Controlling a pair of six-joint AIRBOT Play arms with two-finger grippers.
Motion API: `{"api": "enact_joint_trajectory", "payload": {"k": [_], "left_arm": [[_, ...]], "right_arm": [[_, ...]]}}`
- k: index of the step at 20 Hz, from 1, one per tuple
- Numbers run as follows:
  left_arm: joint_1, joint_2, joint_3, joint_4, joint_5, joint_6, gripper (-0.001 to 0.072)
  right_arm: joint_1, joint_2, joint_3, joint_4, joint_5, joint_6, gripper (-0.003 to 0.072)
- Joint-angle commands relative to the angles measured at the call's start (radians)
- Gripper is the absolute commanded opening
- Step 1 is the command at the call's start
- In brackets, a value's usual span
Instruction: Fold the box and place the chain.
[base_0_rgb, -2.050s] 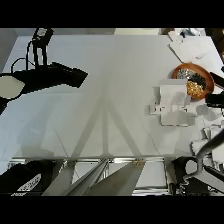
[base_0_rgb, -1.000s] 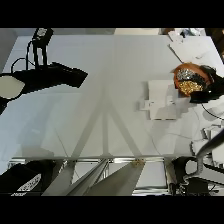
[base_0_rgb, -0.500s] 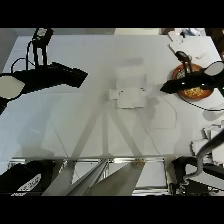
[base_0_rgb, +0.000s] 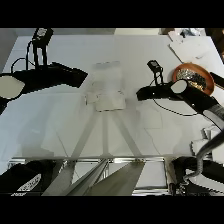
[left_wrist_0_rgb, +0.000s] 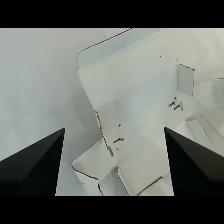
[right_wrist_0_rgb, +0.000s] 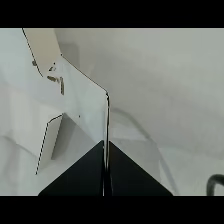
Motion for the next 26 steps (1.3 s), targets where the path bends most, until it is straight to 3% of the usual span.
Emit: {"api": "enact_joint_trajectory", "payload": {"k": [1, 9, 26], "left_arm": [[-0.001, 0.0, 0.0, 0.0, 0.0, 0.0, 0.0696], [-0.001, 0.0, 0.0, 0.0, 0.0, 0.0, 0.0696], [-0.001, 0.0, 0.0, 0.0, 0.004, 0.001, 0.0696]], "right_arm": [[0.049, -0.002, -0.014, 0.009, -0.104, 0.027, 0.0012], [0.049, -0.05, -0.021, -0.003, -0.105, 0.127, 0.0012], [0.049, -0.05, -0.021, -0.007, -0.101, 0.127, 0.0013]]}}
